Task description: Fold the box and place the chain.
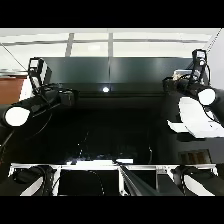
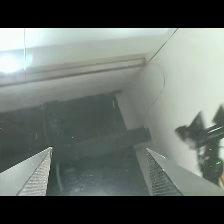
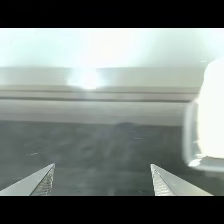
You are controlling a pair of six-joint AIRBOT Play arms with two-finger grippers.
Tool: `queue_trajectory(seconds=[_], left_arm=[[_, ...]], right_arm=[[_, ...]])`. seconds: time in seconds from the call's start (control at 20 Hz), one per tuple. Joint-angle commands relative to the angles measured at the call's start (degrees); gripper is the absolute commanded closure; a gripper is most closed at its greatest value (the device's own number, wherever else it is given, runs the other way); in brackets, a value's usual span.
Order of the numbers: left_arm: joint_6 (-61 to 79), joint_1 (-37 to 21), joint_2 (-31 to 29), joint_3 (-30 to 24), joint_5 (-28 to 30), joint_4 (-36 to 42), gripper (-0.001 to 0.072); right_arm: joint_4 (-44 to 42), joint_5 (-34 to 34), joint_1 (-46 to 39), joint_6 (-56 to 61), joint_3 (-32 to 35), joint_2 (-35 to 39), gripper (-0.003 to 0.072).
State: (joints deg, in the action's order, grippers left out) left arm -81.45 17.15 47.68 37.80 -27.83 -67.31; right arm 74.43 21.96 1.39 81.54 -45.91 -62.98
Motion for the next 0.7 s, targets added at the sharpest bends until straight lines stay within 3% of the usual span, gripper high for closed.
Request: queue_trajectory(seconds=[0.0, 0.2, 0.35, 0.5, 0.65], left_arm=[[0.04, 0.0, 2.93, 0.04, -0.74, 0.7, 0.0005], [0.04, -0.02, 3.21, 0.04, -3.8, 0.5, 0.0004], [0.02, -0.02, 3.26, 0.04, -4.87, 0.5, 0.0004], [0.0, 0.0, 3.28, 0.04, -6.1, 0.52, 0.0005], [0.02, 0.0, 3.28, 0.04, -7.45, 0.52, 0.0004]], right_arm=[[7.41, -1.18, -8.63, 4.02, -1.86, -4.17, -0.0022], [9.84, 4.85, -31.41, 5.81, -8.52, -5.7, -0.002], [9.88, 15.19, -47.15, 6.34, -14.99, -8.74, -0.002], [7.37, 27.74, -56.74, 1.92, -21.79, -14.21, -0.0019], [-2.03, 44.17, -59.8, -13.55, -29.16, -22.64, -0.0019]])
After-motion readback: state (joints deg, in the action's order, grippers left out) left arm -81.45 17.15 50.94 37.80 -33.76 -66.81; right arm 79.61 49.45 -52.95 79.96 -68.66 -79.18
